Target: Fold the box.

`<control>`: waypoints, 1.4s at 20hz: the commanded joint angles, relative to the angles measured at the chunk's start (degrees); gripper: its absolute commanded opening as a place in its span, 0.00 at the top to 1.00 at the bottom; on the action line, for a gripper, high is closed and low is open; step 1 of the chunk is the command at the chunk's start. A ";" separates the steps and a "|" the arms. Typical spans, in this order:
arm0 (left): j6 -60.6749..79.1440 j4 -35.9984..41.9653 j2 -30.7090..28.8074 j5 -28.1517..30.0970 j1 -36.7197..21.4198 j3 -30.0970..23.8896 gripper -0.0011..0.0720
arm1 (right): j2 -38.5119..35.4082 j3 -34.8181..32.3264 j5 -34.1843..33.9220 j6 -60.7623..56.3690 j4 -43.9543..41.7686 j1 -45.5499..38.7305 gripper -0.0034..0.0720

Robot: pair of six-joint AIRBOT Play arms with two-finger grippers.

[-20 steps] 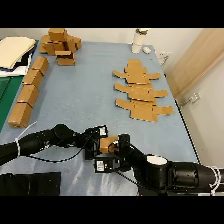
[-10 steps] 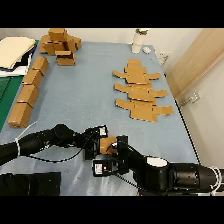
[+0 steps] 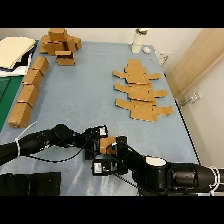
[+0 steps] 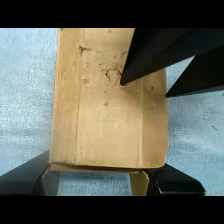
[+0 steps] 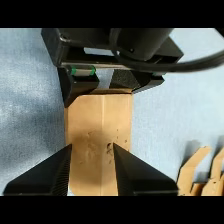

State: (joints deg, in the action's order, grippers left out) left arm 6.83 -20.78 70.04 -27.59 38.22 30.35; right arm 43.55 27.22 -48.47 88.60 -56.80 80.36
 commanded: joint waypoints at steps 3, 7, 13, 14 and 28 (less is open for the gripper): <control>0.02 -0.02 0.02 0.02 0.02 0.07 0.33 | 0.04 0.02 0.57 -0.11 0.17 -0.04 0.40; 0.02 -0.02 0.02 0.00 0.02 0.07 0.33 | -0.07 0.02 0.04 -0.07 -0.96 -0.07 0.00; 0.02 -0.02 0.02 0.00 0.02 0.07 0.33 | -0.22 0.04 0.13 -0.07 -0.98 -0.02 0.00; 0.02 -0.02 0.02 0.00 0.02 0.07 0.33 | -0.44 0.07 0.15 -0.07 -1.09 -0.02 0.00; 0.02 -0.02 0.02 -0.02 0.02 0.07 0.33 | -9.84 6.14 -9.90 -0.33 -4.39 -1.84 0.01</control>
